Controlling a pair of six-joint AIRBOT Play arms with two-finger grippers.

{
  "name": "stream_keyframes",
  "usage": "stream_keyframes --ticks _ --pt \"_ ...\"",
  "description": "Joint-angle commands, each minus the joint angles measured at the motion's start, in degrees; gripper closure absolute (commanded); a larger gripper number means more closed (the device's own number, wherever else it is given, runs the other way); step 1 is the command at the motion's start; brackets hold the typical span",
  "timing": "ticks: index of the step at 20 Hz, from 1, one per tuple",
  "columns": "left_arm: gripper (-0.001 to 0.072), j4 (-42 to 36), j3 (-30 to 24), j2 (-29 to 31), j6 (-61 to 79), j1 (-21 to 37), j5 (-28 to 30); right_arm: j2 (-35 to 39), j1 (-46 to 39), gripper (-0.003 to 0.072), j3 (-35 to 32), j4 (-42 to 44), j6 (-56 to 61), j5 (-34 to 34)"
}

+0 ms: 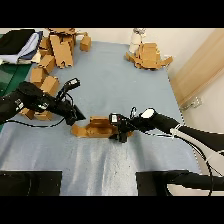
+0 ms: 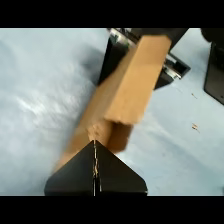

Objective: Fold the box.

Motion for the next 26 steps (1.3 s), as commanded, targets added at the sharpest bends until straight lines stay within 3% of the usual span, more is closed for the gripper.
stream_keyframes --ticks 1,5,8,13,16,19,26 --pt "0.07 7.0 -0.3 0.9 -18.9 -3.5 -5.7 0.0 0.0 0.0156 0.0 0.1 0.0 0.0" --pt "0.0699 3.1 1.1 -2.0 -25.0 -12.2 1.6 0.0 0.0 0.0156 0.0 0.1 0.0 0.0" --pt "0.0698 -7.9 3.5 -5.3 -24.5 -13.1 7.9 0.0 0.0 0.0156 0.0 0.1 0.0 0.0" --pt "0.0698 -10.1 7.0 -12.5 -26.2 -13.0 13.0 0.0 0.0 0.0156 0.0 0.1 0.0 0.0" --pt "0.0698 -8.6 9.1 -17.6 -29.5 -13.0 13.0 0.0 0.0 0.0156 0.0 0.1 0.0 0.0" --pt "0.0698 -1.3 10.6 -21.5 -39.1 -13.0 11.2 0.0 0.0 0.0156 0.0 0.1 0.0 0.4" --pt "0.0697 1.5 12.5 -22.2 -42.5 -13.0 10.0 0.0 0.0 0.0156 0.0 0.0 0.0 0.5"
